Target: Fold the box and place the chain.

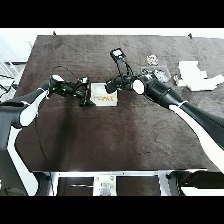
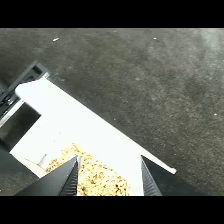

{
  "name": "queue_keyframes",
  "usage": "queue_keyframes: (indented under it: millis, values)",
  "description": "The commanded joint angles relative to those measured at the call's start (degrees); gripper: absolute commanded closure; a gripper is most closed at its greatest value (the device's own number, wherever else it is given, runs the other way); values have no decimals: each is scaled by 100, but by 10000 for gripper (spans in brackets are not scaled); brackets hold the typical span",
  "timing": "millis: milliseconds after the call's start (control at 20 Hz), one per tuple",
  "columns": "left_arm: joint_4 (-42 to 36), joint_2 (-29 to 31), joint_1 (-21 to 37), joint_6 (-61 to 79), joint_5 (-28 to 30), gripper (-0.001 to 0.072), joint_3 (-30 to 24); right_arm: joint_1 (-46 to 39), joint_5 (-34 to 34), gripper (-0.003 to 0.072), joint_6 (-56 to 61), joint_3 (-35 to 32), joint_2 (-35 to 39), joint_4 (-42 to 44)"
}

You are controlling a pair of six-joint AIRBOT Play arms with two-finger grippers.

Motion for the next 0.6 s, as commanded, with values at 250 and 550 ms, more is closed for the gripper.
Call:
queue_keyframes:
  millis: [250, 550]
  values:
    - [0, 2, 2, 0, 0, 234, -2, -286, 315, 238, -459, 24, 1058, -476]
    - [0, 2, 2, 0, 0, 234, -2, -1394, 382, 267, -3510, 35, 844, 2365]
